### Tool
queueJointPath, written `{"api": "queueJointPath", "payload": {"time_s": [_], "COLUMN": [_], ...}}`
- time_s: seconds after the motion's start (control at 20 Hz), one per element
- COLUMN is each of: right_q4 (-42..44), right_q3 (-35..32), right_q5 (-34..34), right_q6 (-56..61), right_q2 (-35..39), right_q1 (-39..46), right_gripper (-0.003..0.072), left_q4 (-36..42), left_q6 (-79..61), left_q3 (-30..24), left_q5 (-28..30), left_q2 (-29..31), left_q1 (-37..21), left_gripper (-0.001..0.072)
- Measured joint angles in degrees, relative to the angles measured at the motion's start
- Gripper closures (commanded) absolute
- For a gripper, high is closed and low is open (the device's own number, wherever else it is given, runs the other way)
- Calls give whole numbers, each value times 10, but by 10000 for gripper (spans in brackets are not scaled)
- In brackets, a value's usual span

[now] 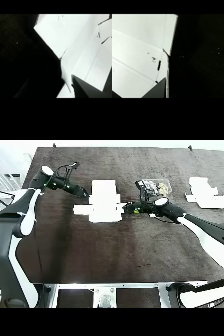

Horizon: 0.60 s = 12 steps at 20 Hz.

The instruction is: Fold the box and place the chain.

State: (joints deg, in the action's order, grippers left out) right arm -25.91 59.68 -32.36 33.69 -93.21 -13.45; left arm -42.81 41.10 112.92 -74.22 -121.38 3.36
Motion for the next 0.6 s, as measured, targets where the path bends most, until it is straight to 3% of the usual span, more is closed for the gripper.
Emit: {"api": "queueJointPath", "payload": {"time_s": [0.4,0.6], "right_q4": [0,0], "right_q3": [-1,-1], "right_q5": [-2,-3], "right_q6": [-3,-3], "right_q2": [0,0], "right_q1": [0,0], "right_gripper": [672,671], "left_q4": [20,41], "left_q6": [-10,-15], "left_q3": [24,25], "left_q5": [14,8], "left_q2": [-23,-30], "left_q1": [26,29], "left_gripper": [111,192]}}
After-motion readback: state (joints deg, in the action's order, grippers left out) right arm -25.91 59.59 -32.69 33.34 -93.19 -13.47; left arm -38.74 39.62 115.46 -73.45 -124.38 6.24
